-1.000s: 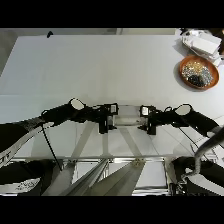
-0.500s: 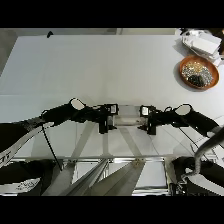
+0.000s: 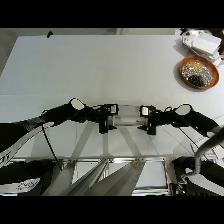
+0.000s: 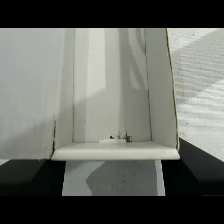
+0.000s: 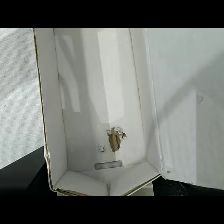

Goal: Fold the box and place the chain.

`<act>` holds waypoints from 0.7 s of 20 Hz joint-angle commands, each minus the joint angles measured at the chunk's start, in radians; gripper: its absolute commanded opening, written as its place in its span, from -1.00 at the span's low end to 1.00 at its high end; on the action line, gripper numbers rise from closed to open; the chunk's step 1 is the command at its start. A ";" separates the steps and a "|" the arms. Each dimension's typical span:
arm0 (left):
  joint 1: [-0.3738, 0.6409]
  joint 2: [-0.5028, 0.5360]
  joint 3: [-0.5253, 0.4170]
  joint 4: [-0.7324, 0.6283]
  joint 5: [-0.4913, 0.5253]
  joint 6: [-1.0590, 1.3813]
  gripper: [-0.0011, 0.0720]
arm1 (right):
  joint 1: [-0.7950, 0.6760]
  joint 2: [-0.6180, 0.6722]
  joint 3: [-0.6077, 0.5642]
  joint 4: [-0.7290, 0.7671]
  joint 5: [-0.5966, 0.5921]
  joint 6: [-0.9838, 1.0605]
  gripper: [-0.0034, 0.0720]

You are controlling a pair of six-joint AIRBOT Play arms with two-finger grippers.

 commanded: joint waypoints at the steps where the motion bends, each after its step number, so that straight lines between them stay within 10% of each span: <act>1: 0.000 0.000 -0.001 0.000 -0.001 -0.001 0.33 | 0.000 0.000 0.000 0.001 0.002 0.000 0.15; 7: 0.000 0.000 -0.001 0.000 -0.001 0.000 0.33 | 0.000 0.000 0.000 0.000 0.019 0.004 0.15; 9: 0.000 0.000 -0.001 0.000 -0.001 -0.001 0.33 | 0.000 0.000 0.000 0.002 0.022 0.010 0.93; 14: 0.000 0.000 -0.001 0.000 -0.001 -0.001 0.33 | 0.000 0.026 0.000 -0.002 0.025 0.021 0.96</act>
